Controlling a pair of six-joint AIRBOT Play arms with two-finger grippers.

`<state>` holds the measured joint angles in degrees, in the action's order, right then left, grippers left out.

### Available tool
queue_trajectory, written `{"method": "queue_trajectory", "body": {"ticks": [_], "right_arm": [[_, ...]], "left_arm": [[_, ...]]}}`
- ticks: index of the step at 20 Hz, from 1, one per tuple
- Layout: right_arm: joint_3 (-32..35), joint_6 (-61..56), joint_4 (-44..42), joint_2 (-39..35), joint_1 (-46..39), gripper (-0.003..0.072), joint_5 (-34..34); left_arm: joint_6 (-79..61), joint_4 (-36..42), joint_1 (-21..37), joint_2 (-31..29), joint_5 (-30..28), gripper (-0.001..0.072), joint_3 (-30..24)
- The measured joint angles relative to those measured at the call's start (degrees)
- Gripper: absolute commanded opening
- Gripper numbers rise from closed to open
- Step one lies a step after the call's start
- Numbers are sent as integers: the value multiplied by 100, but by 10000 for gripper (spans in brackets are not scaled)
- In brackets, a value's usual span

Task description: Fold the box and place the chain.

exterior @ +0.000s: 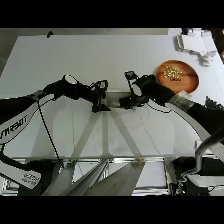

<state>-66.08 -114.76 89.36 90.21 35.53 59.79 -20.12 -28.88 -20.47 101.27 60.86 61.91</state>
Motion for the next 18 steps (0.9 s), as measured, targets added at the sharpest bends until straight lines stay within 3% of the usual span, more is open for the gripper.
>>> {"method": "queue_trajectory", "body": {"ticks": [4, 5, 8, 9, 11, 12, 18], "right_arm": [[-7, -236, 109, 0, 22, 49, 76], [-7, -330, 138, 0, 24, 16, 74], [-9, -507, 181, 0, 28, 16, 66], [-7, -535, 192, 0, 28, 25, 66], [-7, -553, 205, -2, 31, 301, 44], [-9, -560, 179, -13, 35, 370, 9], [-9, -603, 216, -348, 2, 371, 50]], "left_arm": [[4, 7, 0, -2, -7, 257, -2], [22, 11, 2, -2, -9, 257, -2], [26, 15, 2, -2, -15, 257, -2], [20, 13, 2, -2, -15, 257, -2], [-11, 4, 2, -2, -15, 257, -2], [-15, 0, 2, -2, -15, 257, -2], [-4, 4, 0, -2, -17, 257, -2]]}}
